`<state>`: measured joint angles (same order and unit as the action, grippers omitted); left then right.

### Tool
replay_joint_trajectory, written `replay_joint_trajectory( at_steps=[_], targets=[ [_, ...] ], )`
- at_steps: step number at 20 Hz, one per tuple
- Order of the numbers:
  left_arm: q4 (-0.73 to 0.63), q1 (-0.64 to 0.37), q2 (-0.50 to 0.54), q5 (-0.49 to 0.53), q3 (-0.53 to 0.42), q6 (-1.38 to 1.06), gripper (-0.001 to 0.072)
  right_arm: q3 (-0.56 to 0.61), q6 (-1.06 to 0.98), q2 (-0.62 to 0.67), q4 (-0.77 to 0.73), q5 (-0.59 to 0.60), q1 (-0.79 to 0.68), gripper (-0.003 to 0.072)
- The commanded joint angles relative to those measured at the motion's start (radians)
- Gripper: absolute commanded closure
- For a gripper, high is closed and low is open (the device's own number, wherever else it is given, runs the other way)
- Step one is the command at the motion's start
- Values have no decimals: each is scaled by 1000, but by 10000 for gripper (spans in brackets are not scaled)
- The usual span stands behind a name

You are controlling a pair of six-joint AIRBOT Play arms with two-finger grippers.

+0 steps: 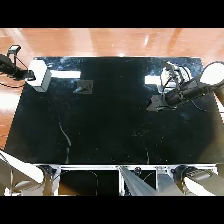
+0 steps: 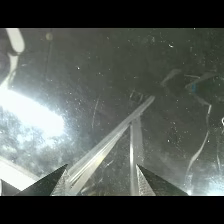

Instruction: Fold the box and place the chain.

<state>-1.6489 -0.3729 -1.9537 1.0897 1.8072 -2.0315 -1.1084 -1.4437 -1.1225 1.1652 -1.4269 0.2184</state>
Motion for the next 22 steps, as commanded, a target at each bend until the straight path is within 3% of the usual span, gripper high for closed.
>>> replay_joint_trajectory(
  at_steps=[1, 2, 3, 7, 14, 16, 18, 19, 21, 22],
  targets=[
    [26, 2, -6, 3, 8, -2, 503, 0, -5, 0, -7, 23, 0, 158],
    [9, 4, -6, 1, 8, -2, 186, 0, -5, 0, -10, 26, 0, 158],
    [3, 7, -6, -1, 13, 12, 89, 0, -5, 0, -13, 24, 0, 157],
    [-18, 7, -6, 14, 88, 97, 88, 0, -5, 0, -29, 17, 0, 158],
    [-182, 8, 6, 178, 255, 121, 91, 0, 9, 0, -24, 54, 0, 194],
    [-280, 13, 40, 245, 254, 198, 158, -17, 19, 0, 16, 127, 0, 195],
    [-334, 40, 76, 322, 253, 295, 538, -63, 5, -1, 97, 198, 0, 196],
    [-355, 68, 104, 352, 238, 330, 656, -88, 0, -4, 132, 225, 0, 198],
    [-355, 163, 195, 355, 163, 333, 686, -111, 54, -7, 179, 255, 0, 653],
    [-345, 225, 247, 345, 114, 325, 686, -111, 67, -10, 187, 243, 0, 652]
  ],
)
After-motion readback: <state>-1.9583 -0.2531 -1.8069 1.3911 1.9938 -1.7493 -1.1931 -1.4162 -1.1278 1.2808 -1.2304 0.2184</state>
